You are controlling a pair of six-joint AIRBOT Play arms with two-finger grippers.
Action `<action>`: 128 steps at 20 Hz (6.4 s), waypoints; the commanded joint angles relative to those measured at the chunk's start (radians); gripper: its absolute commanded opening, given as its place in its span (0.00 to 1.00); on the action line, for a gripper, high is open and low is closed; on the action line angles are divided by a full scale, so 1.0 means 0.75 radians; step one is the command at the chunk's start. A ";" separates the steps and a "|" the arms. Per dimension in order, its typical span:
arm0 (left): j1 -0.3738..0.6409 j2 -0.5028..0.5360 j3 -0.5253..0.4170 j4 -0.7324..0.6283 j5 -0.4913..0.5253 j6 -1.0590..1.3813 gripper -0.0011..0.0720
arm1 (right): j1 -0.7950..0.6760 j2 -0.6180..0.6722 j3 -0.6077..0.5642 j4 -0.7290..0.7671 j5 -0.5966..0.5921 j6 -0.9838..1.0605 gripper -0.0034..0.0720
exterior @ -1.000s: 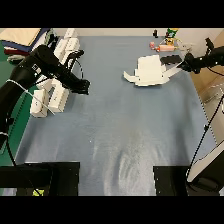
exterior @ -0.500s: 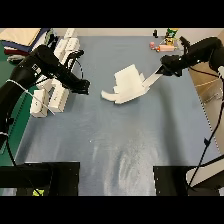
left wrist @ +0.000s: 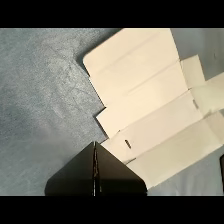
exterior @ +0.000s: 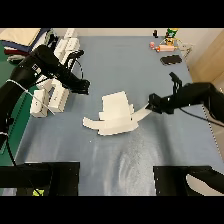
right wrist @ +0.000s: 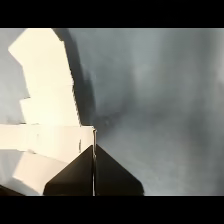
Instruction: Fold the box.
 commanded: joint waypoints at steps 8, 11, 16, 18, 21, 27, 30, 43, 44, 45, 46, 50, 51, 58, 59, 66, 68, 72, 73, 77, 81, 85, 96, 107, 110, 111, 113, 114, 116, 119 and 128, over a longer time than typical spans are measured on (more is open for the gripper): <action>-0.001 -0.001 0.002 -0.001 0.001 0.001 0.03 | 0.028 0.008 -0.239 -0.148 0.002 -0.072 0.44; -0.001 -0.001 0.002 -0.002 0.001 0.001 0.03 | 0.028 -0.099 -0.162 -0.111 -0.050 -0.209 0.43; -0.001 -0.001 0.002 -0.002 0.001 0.001 0.03 | 0.031 -0.284 -0.046 0.149 -0.157 -0.483 0.40; -0.001 -0.001 0.002 -0.002 0.002 0.001 0.03 | 0.031 -0.322 -0.041 0.178 -0.172 -0.549 0.04; -0.001 -0.001 0.002 -0.003 0.002 0.001 0.03 | 0.031 -0.315 -0.041 0.180 -0.175 -0.594 0.04; -0.001 -0.001 0.002 -0.075 0.083 0.001 0.03 | 0.031 -0.123 -0.238 0.199 -0.088 -0.607 0.04; 0.003 -0.001 0.002 -0.084 0.018 0.036 0.04 | 0.034 0.093 -0.430 0.219 0.044 -0.604 0.04; 0.073 -0.149 -0.268 -0.510 -0.106 0.380 0.63 | 0.034 0.528 -0.688 0.215 0.194 -0.629 0.04; 0.070 -0.201 -0.267 -0.600 -0.125 0.437 0.63 | 0.034 0.528 -0.688 0.218 0.191 -0.629 0.04; 0.066 -0.248 -0.264 -0.667 -0.142 0.485 0.63 | 0.034 0.529 -0.688 0.222 0.183 -0.629 0.04; 0.058 -0.292 -0.259 -0.703 -0.151 0.511 0.63 | 0.034 0.529 -0.687 0.223 0.175 -0.629 0.04; 0.002 -0.420 -0.212 -0.707 -0.186 0.569 0.63 | 0.034 0.529 -0.687 0.222 0.165 -0.629 0.04; -0.017 -0.435 -0.198 -0.706 -0.189 0.586 0.63 | 0.034 0.529 -0.687 0.223 0.161 -0.629 0.04; -0.120 -0.453 -0.135 -0.707 -0.218 0.736 0.63 | 0.034 0.529 -0.687 0.222 0.155 -0.629 0.04; -0.127 -0.453 -0.136 -0.709 -0.242 0.764 0.63 | 0.034 0.529 -0.687 0.222 0.155 -0.629 0.04; -0.155 -0.453 -0.136 -0.701 -0.255 0.928 0.32 | 0.034 0.529 -0.687 0.222 0.135 -0.644 0.04; -0.161 -0.453 -0.136 -0.701 -0.252 0.961 0.32 | 0.034 0.529 -0.687 0.222 0.134 -0.653 0.04; -0.171 -0.453 -0.136 -0.701 -0.228 0.966 0.32 | 0.034 0.529 -0.687 0.222 0.135 -0.653 0.04; -0.171 -0.453 -0.136 -0.701 -0.217 0.967 0.32 | 0.034 0.529 -0.687 0.222 0.135 -0.654 0.04; -0.176 -0.453 -0.136 -0.701 -0.213 1.035 0.03 | 0.034 0.529 -0.687 0.222 0.134 -0.653 0.04; -0.176 -0.453 -0.136 -0.701 -0.233 1.037 0.03 | 0.033 0.530 -0.684 0.195 0.142 -0.653 0.08; -0.176 -0.431 -0.136 -0.701 -0.234 1.317 0.03 | 0.015 0.529 -0.600 -0.077 0.189 -0.583 0.35; -0.305 0.103 -0.625 -0.947 0.304 1.799 0.02 | 0.004 0.529 -0.204 -0.510 0.206 -0.112 0.35; -0.523 0.345 -0.935 -0.793 0.772 1.950 0.03 | 0.018 0.529 -0.205 -0.366 0.197 -0.112 0.35; -0.551 0.334 -0.937 -0.793 0.874 1.950 0.03 | 0.033 0.529 -0.206 -0.365 0.196 -0.113 0.35; -0.550 0.329 -0.937 -0.793 0.874 1.949 0.03 | 0.033 0.529 -0.206 -0.365 0.196 -0.113 0.35; -0.550 0.327 -0.937 -0.793 0.873 1.914 0.03 | 0.033 0.529 -0.206 -0.364 0.196 -0.113 0.35; -0.550 0.329 -0.937 -0.793 0.870 1.915 0.03 | 0.033 0.529 -0.206 -0.361 0.196 -0.113 0.35; -0.550 0.344 -0.937 -0.792 0.871 1.915 0.03 | 0.033 0.529 -0.206 -0.361 0.196 -0.113 0.35; -0.550 0.410 -0.937 -0.756 0.878 1.915 0.03 | 0.033 0.529 -0.206 -0.362 0.196 -0.113 0.35; -0.551 0.451 -0.978 -0.621 0.965 1.915 0.02 | 0.033 0.529 -0.206 -0.345 0.197 -0.112 0.35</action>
